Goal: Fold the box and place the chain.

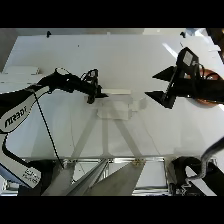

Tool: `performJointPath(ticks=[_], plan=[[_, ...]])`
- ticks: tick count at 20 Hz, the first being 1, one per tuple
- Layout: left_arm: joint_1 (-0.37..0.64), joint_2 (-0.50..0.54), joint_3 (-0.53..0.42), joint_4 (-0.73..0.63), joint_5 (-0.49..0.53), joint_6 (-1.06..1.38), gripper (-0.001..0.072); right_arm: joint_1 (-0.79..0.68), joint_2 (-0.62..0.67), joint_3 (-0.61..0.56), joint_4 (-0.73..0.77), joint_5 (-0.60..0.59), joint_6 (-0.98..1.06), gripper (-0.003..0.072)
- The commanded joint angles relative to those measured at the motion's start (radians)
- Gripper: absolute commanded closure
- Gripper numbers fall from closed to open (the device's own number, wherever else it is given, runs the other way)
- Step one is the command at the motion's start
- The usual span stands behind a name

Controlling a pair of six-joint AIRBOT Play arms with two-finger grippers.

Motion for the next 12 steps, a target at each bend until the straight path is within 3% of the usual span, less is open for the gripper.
performJointPath(ticks=[1,5,10,12], plan=[[0.0,-0.001,0.0,0.0,0.0,0.0,0.0701,0.007,0.023,-0.045,0.004,-0.01,-0.127,0.0001],[0.0,-0.001,0.0,0.0,0.0,0.0,0.0701,0.118,0.023,-0.205,-0.129,-0.037,-0.204,0.0001],[0.0,-0.001,0.0,0.0,0.0,0.0,0.0701,0.258,0.014,-0.401,-0.163,-0.352,-0.3,0.0001],[0.0,-0.001,0.0,0.0,0.0,0.0,0.0701,0.28,-0.016,-0.421,-0.151,-0.396,-0.356,0.0001]])
